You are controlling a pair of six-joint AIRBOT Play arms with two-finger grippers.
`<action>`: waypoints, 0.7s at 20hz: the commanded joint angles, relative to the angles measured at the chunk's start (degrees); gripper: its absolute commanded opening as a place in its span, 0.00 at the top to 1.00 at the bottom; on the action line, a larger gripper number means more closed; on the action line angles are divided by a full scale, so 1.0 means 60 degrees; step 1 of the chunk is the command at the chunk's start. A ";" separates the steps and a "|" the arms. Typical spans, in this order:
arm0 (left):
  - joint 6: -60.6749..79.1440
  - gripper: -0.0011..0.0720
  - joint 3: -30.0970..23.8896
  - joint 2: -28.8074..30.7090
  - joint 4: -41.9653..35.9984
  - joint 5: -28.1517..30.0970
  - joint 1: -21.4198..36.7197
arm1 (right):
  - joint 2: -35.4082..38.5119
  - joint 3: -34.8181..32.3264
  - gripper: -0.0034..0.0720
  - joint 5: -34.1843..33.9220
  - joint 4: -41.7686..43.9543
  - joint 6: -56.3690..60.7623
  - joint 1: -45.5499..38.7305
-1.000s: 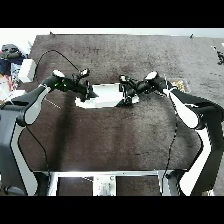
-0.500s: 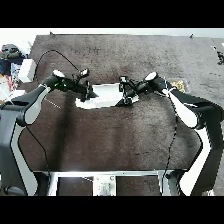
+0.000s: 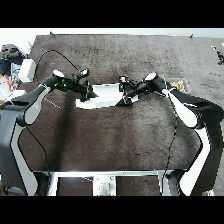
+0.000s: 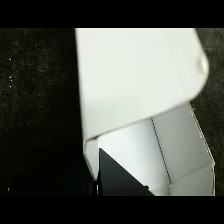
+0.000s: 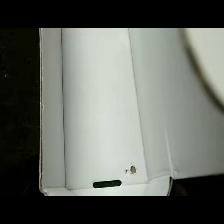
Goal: Fold the box and place the chain.
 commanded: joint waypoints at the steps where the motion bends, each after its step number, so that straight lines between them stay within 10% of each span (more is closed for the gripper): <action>1: 0.0004 0.97 0.0004 0.0000 0.0004 0.0007 0.0004 | -0.0011 -0.0033 0.19 -0.0117 0.0000 0.0015 0.0007; 14: 0.0011 0.97 0.0004 0.0011 0.0233 0.0280 0.0004 | -0.0007 -0.0135 0.01 -0.0171 0.0430 0.0007 0.0004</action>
